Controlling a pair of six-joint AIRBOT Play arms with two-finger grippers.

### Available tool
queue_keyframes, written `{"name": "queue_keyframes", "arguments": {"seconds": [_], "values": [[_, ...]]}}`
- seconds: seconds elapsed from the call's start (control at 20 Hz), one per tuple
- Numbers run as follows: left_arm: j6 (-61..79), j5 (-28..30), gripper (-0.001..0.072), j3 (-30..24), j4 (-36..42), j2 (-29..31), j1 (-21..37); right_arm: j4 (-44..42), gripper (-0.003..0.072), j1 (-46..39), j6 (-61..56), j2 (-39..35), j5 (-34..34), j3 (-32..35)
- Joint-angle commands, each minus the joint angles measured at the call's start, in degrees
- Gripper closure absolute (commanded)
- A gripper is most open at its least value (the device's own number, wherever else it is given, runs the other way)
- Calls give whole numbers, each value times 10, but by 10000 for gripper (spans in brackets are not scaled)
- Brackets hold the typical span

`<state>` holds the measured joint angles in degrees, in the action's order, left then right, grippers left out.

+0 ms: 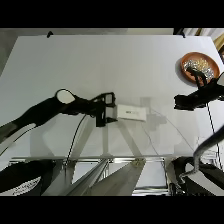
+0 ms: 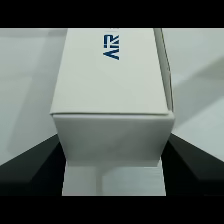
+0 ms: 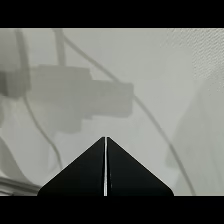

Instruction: Fold the box and place the chain.

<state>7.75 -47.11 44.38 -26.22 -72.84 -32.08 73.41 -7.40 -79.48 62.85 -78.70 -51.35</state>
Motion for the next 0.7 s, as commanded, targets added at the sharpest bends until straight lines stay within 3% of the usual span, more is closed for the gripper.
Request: {"name": "queue_keyframes", "arguments": {"seconds": [0.0,0.3,0.65], "values": [[-90,23,702,0,-31,107,71,-3,677,0,0,1,5,-1],[-253,18,705,0,-161,224,272,-3,677,0,0,1,5,-1],[-447,17,706,0,-256,255,512,-3,677,0,5,1,14,-1]]}}
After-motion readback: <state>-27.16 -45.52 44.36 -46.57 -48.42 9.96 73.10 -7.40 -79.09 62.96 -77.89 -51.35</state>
